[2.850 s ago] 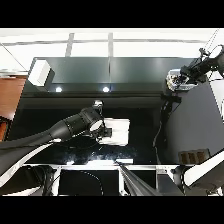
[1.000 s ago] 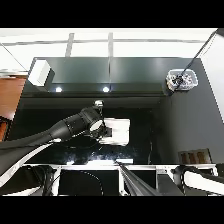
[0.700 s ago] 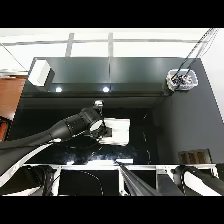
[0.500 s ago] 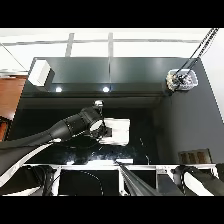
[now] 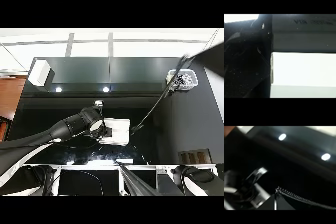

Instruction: Fold the box and place the chain.

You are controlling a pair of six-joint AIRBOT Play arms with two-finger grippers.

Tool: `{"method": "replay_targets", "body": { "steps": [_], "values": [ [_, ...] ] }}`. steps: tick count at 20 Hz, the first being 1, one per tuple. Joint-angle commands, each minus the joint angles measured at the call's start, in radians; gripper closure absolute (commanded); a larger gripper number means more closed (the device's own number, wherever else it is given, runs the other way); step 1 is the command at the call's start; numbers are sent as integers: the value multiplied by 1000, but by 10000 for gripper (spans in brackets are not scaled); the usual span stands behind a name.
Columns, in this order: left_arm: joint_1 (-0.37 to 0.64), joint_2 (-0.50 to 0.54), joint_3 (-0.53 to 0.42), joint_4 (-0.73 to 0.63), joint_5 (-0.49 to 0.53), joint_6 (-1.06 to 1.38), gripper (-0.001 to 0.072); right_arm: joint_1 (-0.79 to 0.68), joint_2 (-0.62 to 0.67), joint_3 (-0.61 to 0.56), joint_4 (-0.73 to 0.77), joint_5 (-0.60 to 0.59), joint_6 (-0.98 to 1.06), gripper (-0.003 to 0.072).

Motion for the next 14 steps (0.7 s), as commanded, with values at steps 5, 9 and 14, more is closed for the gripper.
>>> {"method": "replay_targets", "body": {
  "steps": [5,9,14],
  "values": [
    [0,0,0,0,-2,0,677,209,3,-424,163,-150,-10,677],
    [-1,0,0,0,-2,0,677,248,-42,-584,296,-264,-55,677],
    [-1,0,0,0,-2,0,677,294,-125,-657,304,-322,-72,675]
  ]
}}
